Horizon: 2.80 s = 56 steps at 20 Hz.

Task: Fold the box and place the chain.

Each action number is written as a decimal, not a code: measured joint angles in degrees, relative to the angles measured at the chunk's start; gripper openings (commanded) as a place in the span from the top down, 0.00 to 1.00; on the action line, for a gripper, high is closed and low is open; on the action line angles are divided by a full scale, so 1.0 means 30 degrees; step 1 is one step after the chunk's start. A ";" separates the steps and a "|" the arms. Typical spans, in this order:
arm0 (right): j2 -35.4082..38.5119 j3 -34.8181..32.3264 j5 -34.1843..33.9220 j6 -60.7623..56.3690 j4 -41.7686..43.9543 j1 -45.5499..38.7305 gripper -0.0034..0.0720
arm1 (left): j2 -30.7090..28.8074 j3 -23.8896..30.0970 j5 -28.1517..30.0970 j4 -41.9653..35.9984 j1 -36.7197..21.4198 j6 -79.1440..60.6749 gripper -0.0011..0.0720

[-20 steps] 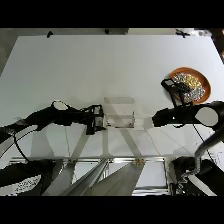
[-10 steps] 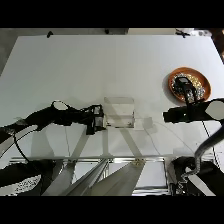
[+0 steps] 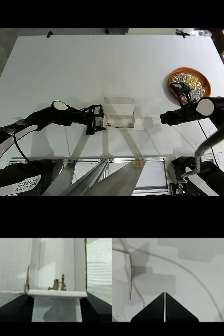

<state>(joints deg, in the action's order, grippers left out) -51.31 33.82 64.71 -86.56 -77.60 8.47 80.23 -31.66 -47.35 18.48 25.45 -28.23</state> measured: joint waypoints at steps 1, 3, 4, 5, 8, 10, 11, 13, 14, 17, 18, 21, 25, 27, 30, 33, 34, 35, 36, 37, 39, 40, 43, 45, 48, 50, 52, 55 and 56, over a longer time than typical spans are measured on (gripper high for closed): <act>-0.0087 -0.0066 -0.0240 0.0000 0.0109 0.0000 0.94 | 0.0000 0.0000 0.0000 0.0000 0.0000 0.0000 0.62; -0.0204 -0.0146 -0.0583 0.0000 0.0248 0.0000 0.94 | 0.0000 0.0000 0.0000 0.0000 0.0000 0.0000 0.62; -0.0233 -0.0175 -0.0780 0.0000 0.0306 0.0000 0.94 | 0.0000 0.0000 0.0000 0.0000 0.0000 0.0000 0.62; -0.0262 -0.0189 -0.0867 0.0000 0.0350 0.0000 0.94 | 0.0000 0.0000 0.0000 0.0000 0.0000 0.0000 0.62; -0.0299 -0.0284 -0.1115 0.0000 0.0423 0.0000 0.94 | 0.0000 0.0000 0.0000 0.0000 0.0000 0.0000 0.62; -0.0306 -0.0444 -0.1195 0.0000 0.0437 0.0000 0.94 | 0.0000 0.0000 0.0000 0.0000 0.0000 0.0000 0.62; -0.0306 -0.0554 -0.1202 0.0000 0.0444 0.0000 0.94 | 0.0000 0.0000 0.0000 -0.0007 0.0000 0.0000 0.62; -0.0306 -0.0714 -0.1253 0.0000 0.0466 0.0000 0.94 | 0.0000 0.0000 0.0000 -0.0007 0.0000 0.0000 0.62; -0.0313 -0.0787 -0.1282 0.0000 0.0481 0.0000 0.94 | 0.0000 0.0000 0.0000 0.0000 0.0000 0.0000 0.62; -0.0306 -0.0882 -0.1355 0.0000 0.0503 0.0000 0.94 | 0.0000 0.0000 0.0000 0.0000 0.0000 0.0000 0.62; -0.0306 -0.0889 -0.1384 0.0000 0.0525 0.0000 0.94 | 0.0000 0.0000 0.0000 0.0000 0.0000 0.0000 0.62; -0.0306 -0.0925 -0.1413 0.0000 0.0554 0.0000 0.94 | 0.0000 0.0000 0.0000 0.0000 0.0000 0.0000 0.62; -0.0313 -0.0925 -0.1450 0.0000 0.0546 0.0000 0.94 | 0.0000 0.0000 -0.0007 0.0000 0.0000 0.0000 0.62; -0.0306 -0.0925 -0.1450 0.0000 0.0539 0.0000 0.94 | 0.0000 0.0000 0.0000 0.0000 0.0000 0.0000 0.62; -0.0306 -0.0925 -0.1464 0.0000 0.0517 0.0000 0.94 | 0.0000 0.0000 0.0000 0.0000 0.0000 0.0000 0.62; -0.0306 -0.0925 -0.1552 0.0000 0.0503 0.0007 0.94 | 0.0000 0.0000 0.0000 0.0000 0.0000 0.0000 0.62; -0.0313 -0.0925 -0.1566 0.0000 0.0495 0.0022 0.94 | 0.0000 0.0000 -0.0007 0.0000 0.0000 0.0000 0.62; -0.0313 -0.0925 -0.1617 0.0000 0.0495 0.0029 0.94 | 0.0000 0.0000 -0.0007 0.0000 0.0000 0.0000 0.62; -0.0306 -0.0933 -0.1617 0.0000 0.0481 0.0029 0.94 | 0.0000 0.0000 0.0000 0.0000 0.0000 0.0000 0.62; -0.0306 -0.0925 -0.1617 0.0000 0.0437 0.0029 0.94 | 0.0000 0.0000 -0.0007 0.0000 0.0000 0.0000 0.62; -0.0306 -0.0925 -0.1625 0.0000 0.0415 0.0029 0.94 | 0.0000 0.0000 0.0000 0.0000 0.0000 0.0000 0.62; -0.0306 -0.0933 -0.1625 -0.0007 0.0386 0.0029 0.94 | 0.0000 0.0000 -0.0007 -0.0007 0.0000 0.0000 0.62; -0.0306 -0.1056 -0.1639 -0.0087 0.0357 0.0029 0.94 | 0.0000 0.0000 0.0000 0.0000 0.0000 0.0000 0.62; -0.0306 -0.1348 -0.1617 -0.0138 0.0335 0.0029 0.94 | 0.0000 0.0000 -0.0007 -0.0007 0.0000 0.0000 0.62; -0.0306 -0.1719 -0.1603 -0.0138 0.0291 0.0029 0.94 | 0.0000 0.0000 -0.0007 0.0000 0.0000 0.0000 0.62; -0.0306 -0.1836 -0.1668 -0.0146 0.0291 0.0029 0.94 | 0.0000 0.0000 0.0000 0.0000 0.0000 0.0000 0.62; -0.0313 -0.1894 -0.1749 -0.0138 0.0291 0.0029 0.94 | 0.0000 0.0000 -0.0007 -0.0007 0.0000 0.0000 0.62; -0.0306 -0.1938 -0.1836 -0.0146 0.0306 0.0029 0.94 | 0.0000 0.0000 -0.0007 -0.0007 0.0000 0.0000 0.62; -0.0306 -0.1953 -0.1836 -0.0146 0.0313 0.0029 0.94 | 0.0000 0.0000 0.0000 -0.0007 0.0000 0.0000 0.62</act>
<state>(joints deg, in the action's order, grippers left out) -52.23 27.97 59.20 -87.00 -76.66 8.56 80.23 -31.66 -47.35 18.46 25.45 -28.23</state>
